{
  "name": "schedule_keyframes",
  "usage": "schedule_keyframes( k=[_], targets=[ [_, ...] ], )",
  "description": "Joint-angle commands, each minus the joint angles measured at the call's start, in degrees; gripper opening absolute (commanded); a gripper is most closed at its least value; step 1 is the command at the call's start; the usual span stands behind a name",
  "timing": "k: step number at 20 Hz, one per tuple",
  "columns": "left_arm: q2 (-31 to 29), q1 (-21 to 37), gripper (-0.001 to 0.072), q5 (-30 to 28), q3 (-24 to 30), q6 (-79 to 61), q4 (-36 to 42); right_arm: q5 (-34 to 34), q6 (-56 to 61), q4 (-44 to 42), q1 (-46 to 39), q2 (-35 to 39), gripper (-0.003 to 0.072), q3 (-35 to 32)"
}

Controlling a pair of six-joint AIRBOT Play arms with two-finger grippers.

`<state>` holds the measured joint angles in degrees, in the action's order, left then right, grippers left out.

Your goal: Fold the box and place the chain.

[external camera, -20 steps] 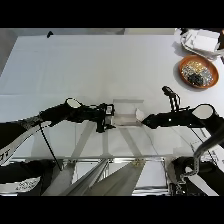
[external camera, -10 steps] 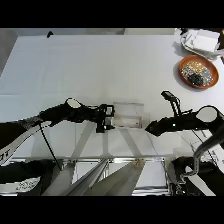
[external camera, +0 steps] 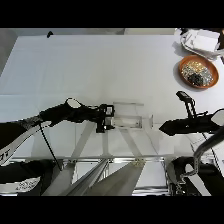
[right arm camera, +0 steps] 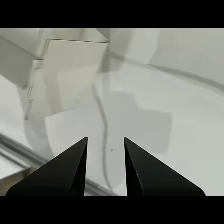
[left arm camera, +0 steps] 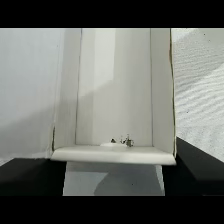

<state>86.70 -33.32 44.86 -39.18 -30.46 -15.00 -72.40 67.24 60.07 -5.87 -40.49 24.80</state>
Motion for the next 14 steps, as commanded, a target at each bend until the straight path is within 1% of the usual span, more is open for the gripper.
schedule_keyframes(
  k=[1, 2, 3, 4, 6, 7, 10, 14],
  targets=[
    [-0.04, 0.02, 0.0251, -0.07, 0.00, 0.00, 0.00, -0.35, 3.43, 3.32, -1.62, -1.66, 0.0223, 0.02],
    [-0.04, 0.02, 0.0251, -0.04, 0.00, 0.02, 0.00, -0.46, 3.58, 3.06, -1.60, -2.62, 0.0225, 0.02],
    [-0.04, 0.02, 0.0251, -0.04, 0.00, 0.00, 0.00, 1.07, 5.44, 2.40, -1.01, -3.34, 0.0239, 0.02],
    [-0.04, 0.02, 0.0251, -0.07, 0.00, 0.00, 0.00, 6.10, 5.40, 0.50, 0.42, -3.45, 0.0258, 0.00],
    [-0.04, 0.02, 0.0251, -0.04, 0.00, 0.00, 0.00, 15.93, 5.40, -3.80, 3.76, -3.48, 0.0257, 0.00],
    [-0.04, 0.02, 0.0251, -0.04, 0.00, 0.00, 0.00, 18.08, 5.42, -3.98, 4.85, -3.82, 0.0257, 0.00],
    [-0.04, 0.02, 0.0251, -0.04, 0.00, 0.00, 0.00, 17.20, 5.40, -3.08, 5.16, -8.83, 0.0259, 0.00],
    [-0.04, 0.02, 0.0251, -0.04, 0.00, 0.00, 0.00, 18.45, 5.38, -3.65, 7.26, -13.81, 0.0261, 0.00]
  ],
)
